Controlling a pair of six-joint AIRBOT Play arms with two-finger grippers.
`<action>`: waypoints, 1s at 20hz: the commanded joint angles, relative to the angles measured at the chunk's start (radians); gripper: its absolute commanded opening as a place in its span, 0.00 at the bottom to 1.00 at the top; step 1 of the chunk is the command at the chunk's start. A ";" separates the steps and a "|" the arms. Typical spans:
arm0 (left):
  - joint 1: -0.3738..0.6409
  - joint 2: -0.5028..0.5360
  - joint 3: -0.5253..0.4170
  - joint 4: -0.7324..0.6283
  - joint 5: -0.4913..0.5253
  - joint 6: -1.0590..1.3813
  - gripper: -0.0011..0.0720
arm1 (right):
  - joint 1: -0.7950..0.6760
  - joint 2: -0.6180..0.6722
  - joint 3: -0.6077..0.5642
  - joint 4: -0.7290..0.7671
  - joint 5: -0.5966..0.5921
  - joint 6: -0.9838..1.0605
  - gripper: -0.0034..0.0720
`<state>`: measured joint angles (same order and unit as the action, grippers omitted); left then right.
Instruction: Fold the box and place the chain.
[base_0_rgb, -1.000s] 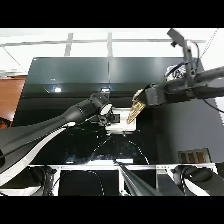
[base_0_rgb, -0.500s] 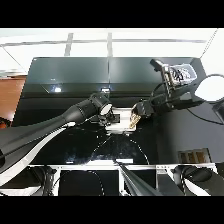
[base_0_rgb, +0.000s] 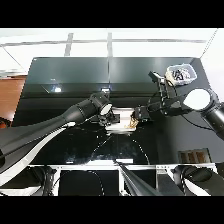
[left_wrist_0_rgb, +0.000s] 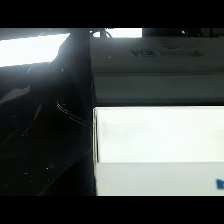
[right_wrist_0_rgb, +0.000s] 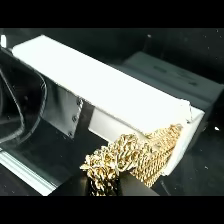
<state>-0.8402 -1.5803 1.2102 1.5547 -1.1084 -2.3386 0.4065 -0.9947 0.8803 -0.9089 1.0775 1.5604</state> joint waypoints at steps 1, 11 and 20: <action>0.000 0.000 0.001 0.000 0.000 0.000 0.04 | 0.001 -0.001 -0.010 0.023 -0.048 0.003 0.07; 0.000 -0.001 0.001 0.000 0.007 0.000 0.04 | -0.149 0.029 -0.010 -0.221 0.089 0.003 0.54; 0.000 0.003 0.003 -0.028 -0.027 -0.076 0.46 | -0.198 0.037 -0.010 -0.297 0.127 0.002 0.54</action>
<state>-0.8402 -1.5799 1.2114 1.5398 -1.1091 -2.3913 0.2153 -0.9588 0.8707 -1.1870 1.1965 1.5627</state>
